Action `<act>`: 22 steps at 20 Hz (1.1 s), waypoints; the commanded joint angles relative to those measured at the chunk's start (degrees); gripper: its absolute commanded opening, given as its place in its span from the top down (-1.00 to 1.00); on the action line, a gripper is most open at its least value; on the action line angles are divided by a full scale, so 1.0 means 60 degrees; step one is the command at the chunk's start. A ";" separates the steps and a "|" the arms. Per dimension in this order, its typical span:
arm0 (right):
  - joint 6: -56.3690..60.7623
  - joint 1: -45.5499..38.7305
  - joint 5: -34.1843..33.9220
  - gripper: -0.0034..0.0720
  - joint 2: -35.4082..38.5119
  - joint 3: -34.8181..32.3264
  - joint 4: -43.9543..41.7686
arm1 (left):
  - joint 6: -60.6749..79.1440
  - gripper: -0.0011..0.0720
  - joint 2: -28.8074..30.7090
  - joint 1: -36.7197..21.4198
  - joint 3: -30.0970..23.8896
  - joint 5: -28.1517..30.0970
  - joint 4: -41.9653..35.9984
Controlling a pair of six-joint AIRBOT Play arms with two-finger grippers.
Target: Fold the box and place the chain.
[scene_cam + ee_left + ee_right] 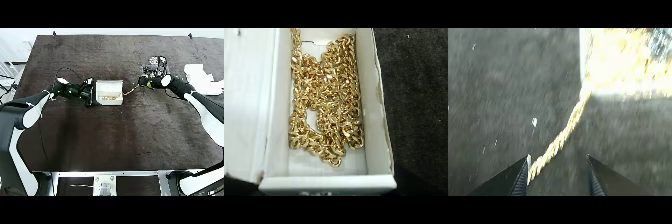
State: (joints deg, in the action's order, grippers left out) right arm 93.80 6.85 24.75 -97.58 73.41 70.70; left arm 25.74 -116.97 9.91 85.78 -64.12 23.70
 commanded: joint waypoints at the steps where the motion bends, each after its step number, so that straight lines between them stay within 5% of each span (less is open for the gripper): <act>1: 0.0124 -0.0178 -0.0131 -0.15 -0.0597 0.0608 -0.0036 | 0.0000 -0.32 0.0000 0.0007 0.0004 0.0004 0.0004; 3: 0.0113 -0.0222 -0.0244 -0.12 -0.0863 0.0831 -0.0288 | 0.0000 -0.32 0.0000 0.0007 0.0004 0.0004 0.0004; 7: 0.0000 -0.0058 -0.0729 0.26 -0.1249 0.1115 -0.0637 | 0.0000 -0.32 0.0000 0.0007 0.0004 0.0004 0.0000; 9: -0.0463 -0.0007 -0.0889 0.78 -0.1264 0.1155 -0.0637 | 0.0000 -0.32 0.0000 0.0004 0.0004 0.0004 0.0004; 10: -0.0488 -0.0007 -0.0903 0.89 -0.1257 0.1206 -0.0634 | 0.0000 -0.32 0.0000 0.0007 0.0004 0.0004 0.0004; 13: -0.0510 0.0000 -0.0444 0.89 -0.0576 0.1228 -0.0616 | -0.0004 -0.32 0.0000 0.0007 0.0004 -0.0004 0.0004; 22: -0.2218 0.0106 0.0040 0.89 0.4142 0.1621 -0.0084 | -0.0004 -0.32 0.0000 0.0007 0.0004 -0.0007 0.0000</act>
State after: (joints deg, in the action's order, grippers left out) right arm 82.81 7.16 24.56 -79.40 82.00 67.88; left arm 25.71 -116.97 9.91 85.78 -64.14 23.70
